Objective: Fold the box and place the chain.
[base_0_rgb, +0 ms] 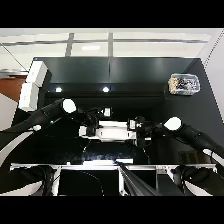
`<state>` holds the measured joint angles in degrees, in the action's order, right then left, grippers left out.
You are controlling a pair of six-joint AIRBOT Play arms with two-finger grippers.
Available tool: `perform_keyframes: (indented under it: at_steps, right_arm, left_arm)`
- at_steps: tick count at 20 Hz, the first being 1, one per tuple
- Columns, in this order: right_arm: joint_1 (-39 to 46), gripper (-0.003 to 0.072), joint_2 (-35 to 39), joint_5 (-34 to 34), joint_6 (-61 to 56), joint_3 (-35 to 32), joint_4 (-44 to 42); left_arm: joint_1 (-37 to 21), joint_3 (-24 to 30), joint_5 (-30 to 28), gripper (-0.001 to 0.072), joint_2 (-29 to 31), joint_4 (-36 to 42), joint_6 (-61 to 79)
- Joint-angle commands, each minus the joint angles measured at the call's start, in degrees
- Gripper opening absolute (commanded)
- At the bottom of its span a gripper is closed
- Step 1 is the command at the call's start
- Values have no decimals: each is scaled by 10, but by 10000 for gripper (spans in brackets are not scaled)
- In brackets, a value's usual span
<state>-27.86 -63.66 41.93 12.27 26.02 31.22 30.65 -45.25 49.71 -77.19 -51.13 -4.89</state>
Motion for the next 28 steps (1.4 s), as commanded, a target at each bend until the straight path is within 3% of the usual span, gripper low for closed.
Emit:
perform_keyframes:
  at_steps: [1, 28]
  right_arm:
    - [0, 699, -13, -6, -8, -1, 6]
    - [0, 699, -29, -28, -13, -9, 9]
  left_arm:
    - [0, 0, 0, 30, 0, 0, 0]
    - [0, 0, 4, 30, 0, 0, -15]
